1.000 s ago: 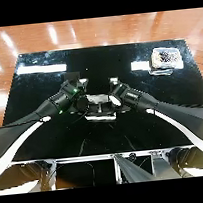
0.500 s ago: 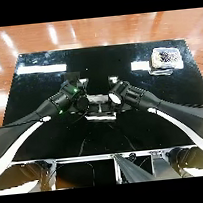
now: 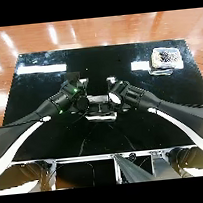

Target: Fold the box and place the chain.

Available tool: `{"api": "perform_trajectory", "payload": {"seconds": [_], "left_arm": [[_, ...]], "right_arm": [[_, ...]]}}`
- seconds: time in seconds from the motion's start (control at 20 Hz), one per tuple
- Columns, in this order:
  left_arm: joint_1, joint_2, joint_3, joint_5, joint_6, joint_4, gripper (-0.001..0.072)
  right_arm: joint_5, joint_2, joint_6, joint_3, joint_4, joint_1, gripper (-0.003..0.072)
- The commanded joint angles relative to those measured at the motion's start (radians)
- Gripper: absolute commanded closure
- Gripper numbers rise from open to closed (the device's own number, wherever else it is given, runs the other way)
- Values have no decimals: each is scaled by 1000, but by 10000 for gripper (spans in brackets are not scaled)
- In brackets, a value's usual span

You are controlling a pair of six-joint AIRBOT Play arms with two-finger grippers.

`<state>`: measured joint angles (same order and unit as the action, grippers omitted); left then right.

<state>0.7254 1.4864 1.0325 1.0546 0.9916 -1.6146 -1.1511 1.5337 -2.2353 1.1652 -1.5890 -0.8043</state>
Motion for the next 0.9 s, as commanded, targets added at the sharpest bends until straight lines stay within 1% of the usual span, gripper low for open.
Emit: {"api": "perform_trajectory", "payload": {"seconds": [0.0, 0.05, 0.15, 0.25, 0.4, 0.5, 0.6, 0.65, 0.7, 0.85], "left_arm": [[0, 0, 0, 13, 0, 2, 686], [0, 0, 0, 15, 0, 2, 686], [0, 0, 0, 14, 0, 1, 686], [0, 0, 0, 14, 0, 2, 686], [0, 0, 0, 14, 0, 1, 686], [0, 0, 0, 14, 0, 0, 686], [0, 0, 0, 15, 0, 0, 686], [0, 0, 0, 15, 0, -4, 686], [1, 0, 0, 15, 0, -11, 686], [0, 0, 0, 15, 0, -21, 686]], "right_arm": [[-66, -14, 48, 1, -14, 0, 144], [-95, -34, 72, 1, -32, -3, 144], [-157, -115, 125, 1, -73, -15, 145], [-238, -232, 153, -5, -147, -36, 144], [-306, -452, 144, -76, -238, -37, 144], [-367, -567, 124, -116, -325, 0, 144], [-405, -616, 121, -124, -463, 95, 144], [-378, -616, 122, -124, -510, 170, 144], [-306, -611, 132, -124, -513, 258, 144], [-25, -556, 163, -111, -410, 557, 145]]}}
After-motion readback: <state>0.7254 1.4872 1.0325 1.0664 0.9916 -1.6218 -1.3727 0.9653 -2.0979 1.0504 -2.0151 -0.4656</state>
